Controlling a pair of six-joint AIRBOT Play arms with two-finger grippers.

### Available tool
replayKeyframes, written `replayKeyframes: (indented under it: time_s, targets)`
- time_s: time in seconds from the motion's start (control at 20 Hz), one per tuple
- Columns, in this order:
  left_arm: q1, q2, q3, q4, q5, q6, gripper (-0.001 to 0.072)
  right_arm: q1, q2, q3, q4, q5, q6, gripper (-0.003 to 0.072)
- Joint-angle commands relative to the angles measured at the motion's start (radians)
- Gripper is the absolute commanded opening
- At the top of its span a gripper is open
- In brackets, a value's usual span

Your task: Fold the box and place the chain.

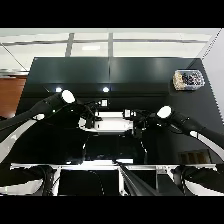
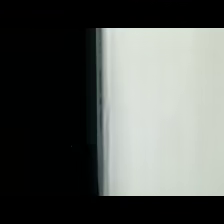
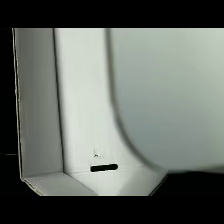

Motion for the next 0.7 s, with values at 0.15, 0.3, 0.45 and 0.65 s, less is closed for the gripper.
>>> replayKeyframes:
  time_s: [0.15, 0.3, 0.45, 0.65]
  targets:
    - [0.000, 0.001, 0.001, 0.000, 0.000, -0.001, 0.0027, 0.001, 0.000, 0.003, 0.080, 0.029, -0.036, 0.0608]
    - [0.000, 0.001, 0.001, 0.000, 0.000, -0.001, 0.0027, 0.005, 0.000, 0.003, 0.079, 0.021, -0.036, 0.0608]
    - [0.000, 0.001, 0.001, 0.000, 0.000, -0.001, 0.0027, 0.029, 0.000, 0.003, 0.045, -0.001, -0.019, 0.0608]
    - [0.000, 0.001, 0.001, 0.000, 0.000, -0.001, 0.0027, 0.046, -0.002, 0.003, 0.025, -0.038, 0.013, 0.0608]
